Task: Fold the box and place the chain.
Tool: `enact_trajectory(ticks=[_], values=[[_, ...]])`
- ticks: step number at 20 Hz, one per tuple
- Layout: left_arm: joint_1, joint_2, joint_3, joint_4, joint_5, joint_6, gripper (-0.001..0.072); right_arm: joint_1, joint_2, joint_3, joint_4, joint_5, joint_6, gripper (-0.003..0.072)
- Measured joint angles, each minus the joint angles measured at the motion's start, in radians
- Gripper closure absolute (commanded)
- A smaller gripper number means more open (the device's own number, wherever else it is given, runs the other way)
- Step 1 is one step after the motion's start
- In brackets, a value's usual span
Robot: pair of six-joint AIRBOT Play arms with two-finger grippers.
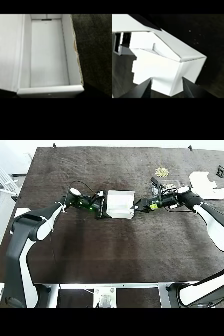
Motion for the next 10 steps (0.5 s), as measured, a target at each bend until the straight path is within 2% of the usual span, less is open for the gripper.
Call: enact_trajectory(ticks=[5, 10], values=[[0.0, 0.0, 0.0, 0.0, 0.0, 0.0, 0.0252, 0.032, 0.0, 0.034, -0.05, -0.003, 0.01, 0.0242], [0.0, 0.0, 0.0, 0.0, 0.0, 0.0, 0.0252, 0.078, 0.0, 0.094, -0.194, -0.005, 0.129, 0.0242]])
